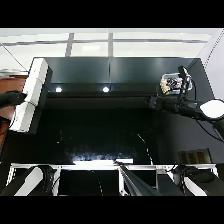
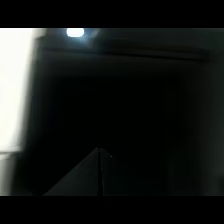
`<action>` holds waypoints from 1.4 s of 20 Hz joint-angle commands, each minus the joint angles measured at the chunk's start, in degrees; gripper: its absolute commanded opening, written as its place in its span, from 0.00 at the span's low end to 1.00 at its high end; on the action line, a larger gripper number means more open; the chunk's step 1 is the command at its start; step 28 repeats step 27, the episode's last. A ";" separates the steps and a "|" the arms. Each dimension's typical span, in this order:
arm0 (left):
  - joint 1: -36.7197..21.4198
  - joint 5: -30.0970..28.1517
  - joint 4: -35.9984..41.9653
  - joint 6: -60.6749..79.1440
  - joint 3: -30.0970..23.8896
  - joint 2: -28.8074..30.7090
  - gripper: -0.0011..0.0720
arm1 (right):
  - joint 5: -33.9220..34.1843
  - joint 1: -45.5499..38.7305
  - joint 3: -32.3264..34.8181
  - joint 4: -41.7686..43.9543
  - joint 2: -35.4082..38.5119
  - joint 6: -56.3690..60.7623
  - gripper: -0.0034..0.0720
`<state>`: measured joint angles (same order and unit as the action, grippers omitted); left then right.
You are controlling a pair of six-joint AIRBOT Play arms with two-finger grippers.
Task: Fold the box and place the chain.
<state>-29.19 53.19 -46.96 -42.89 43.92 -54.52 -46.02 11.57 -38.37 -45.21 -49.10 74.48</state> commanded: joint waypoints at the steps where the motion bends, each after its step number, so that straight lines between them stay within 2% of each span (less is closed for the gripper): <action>1: 12.94 2.80 1.53 -6.25 0.96 1.95 0.05 | -5.79 0.11 -0.28 -13.22 4.04 7.08 0.08; 2: 18.43 2.34 -2.38 -11.08 0.92 2.80 0.05 | -6.58 0.28 -0.22 -18.49 6.01 10.45 0.08; 3: 23.80 -0.48 -6.01 -16.39 0.31 3.72 0.05 | -6.03 1.27 0.15 -25.14 7.85 15.19 0.08; 5: 33.88 -8.66 -12.04 -23.56 -3.63 5.81 0.05 | -1.73 4.76 2.21 -35.10 8.83 22.86 0.08; 7: 40.68 -14.64 -16.00 -29.94 -8.24 6.75 0.05 | 5.95 8.87 6.60 -40.41 8.59 27.23 0.08; 8: 42.05 -15.93 -16.76 -31.82 -9.68 6.78 0.05 | 9.62 10.25 8.70 -41.77 8.57 27.98 0.08; 9: 42.53 -16.02 -17.31 -32.09 -10.49 6.75 0.05 | 11.26 10.64 9.75 -42.29 8.57 27.96 0.08; 14: 42.38 -13.60 -20.15 -32.04 -10.56 7.41 0.05 | 11.19 10.60 9.88 -41.86 8.59 27.93 0.08; 19: 43.28 -13.33 -21.68 -32.09 -10.75 12.35 0.05 | 11.19 10.60 9.88 -41.86 8.59 27.93 0.08; 28: 43.32 -12.90 -22.29 -32.06 -10.75 12.44 0.05 | 11.19 10.60 9.88 -41.86 8.59 27.93 0.08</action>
